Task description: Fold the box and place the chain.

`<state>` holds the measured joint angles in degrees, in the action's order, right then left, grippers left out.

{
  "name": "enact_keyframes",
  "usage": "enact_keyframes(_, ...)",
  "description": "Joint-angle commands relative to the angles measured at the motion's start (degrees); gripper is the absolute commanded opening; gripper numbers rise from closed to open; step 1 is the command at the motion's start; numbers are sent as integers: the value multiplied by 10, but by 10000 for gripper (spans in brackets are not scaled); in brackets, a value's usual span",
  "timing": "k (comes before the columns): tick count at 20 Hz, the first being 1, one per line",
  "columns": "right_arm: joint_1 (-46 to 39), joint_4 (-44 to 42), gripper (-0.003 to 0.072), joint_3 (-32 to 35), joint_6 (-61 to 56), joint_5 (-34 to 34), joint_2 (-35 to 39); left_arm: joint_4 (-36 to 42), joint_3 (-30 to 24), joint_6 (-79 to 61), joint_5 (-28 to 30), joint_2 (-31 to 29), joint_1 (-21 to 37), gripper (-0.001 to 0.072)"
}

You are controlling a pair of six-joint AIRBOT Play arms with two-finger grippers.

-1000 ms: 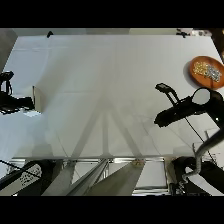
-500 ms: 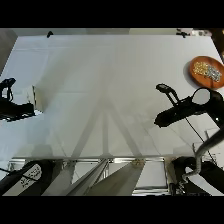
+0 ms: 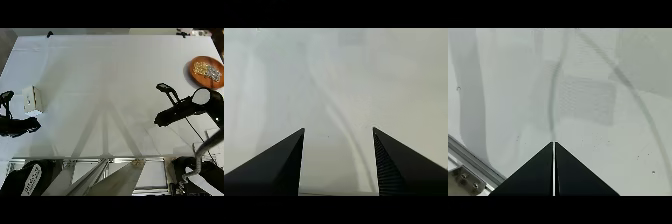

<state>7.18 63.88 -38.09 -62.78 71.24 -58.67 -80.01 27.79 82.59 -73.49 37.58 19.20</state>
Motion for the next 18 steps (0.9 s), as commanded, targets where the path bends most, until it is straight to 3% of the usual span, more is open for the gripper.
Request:
enact_keyframes(1, 0, -13, 18, 0, 0, -17, 0, 28, -27, 0, -44, -47, 0, 456)
enact_keyframes(6, 0, -19, 18, 0, 0, -19, 0, 75, -27, 0, -46, -49, 0, 458)
enact_keyframes(18, 0, -19, 18, 0, 0, -34, 0, 75, -27, 0, -46, -49, 0, 458)
